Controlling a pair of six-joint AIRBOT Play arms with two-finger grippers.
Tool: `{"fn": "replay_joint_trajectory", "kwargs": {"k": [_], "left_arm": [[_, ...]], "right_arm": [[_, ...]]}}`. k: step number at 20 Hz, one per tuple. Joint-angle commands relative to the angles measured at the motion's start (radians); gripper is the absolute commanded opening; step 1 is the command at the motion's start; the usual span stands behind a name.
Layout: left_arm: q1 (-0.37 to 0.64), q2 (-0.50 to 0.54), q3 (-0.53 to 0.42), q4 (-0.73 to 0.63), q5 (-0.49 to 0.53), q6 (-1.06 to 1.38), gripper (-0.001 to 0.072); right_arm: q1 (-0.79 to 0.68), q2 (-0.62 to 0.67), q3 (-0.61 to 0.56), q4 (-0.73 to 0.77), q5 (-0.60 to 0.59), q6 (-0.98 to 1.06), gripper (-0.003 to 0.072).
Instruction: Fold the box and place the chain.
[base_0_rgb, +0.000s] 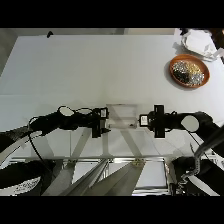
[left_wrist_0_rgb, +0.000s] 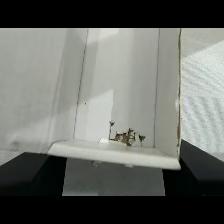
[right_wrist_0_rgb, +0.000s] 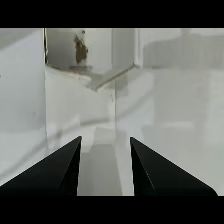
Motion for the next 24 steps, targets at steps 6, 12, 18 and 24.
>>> {"fn": "replay_joint_trajectory", "kwargs": {"k": [6, 12, 18, 24], "left_arm": [[0.001, 0.001, 0.0, 0.0, 0.0, 0.0, 0.0012], [0.001, 0.001, 0.0, 0.0, 0.0, 0.0, 0.0012], [0.001, 0.001, 0.0, 0.0, 0.0, 0.0, 0.0012], [0.001, 0.001, 0.0, 0.0, 0.0, 0.0, 0.0012]], "right_arm": [[0.001, -0.156, 0.0, 0.251, -0.118, -0.261, 0.0281], [0.001, -0.156, 0.0, 0.286, -0.045, -0.281, 0.0229], [0.001, -0.156, 0.0, 0.284, -0.034, -0.273, 0.0218], [0.001, -0.156, -0.001, 0.275, -0.013, -0.269, 0.0218]]}}
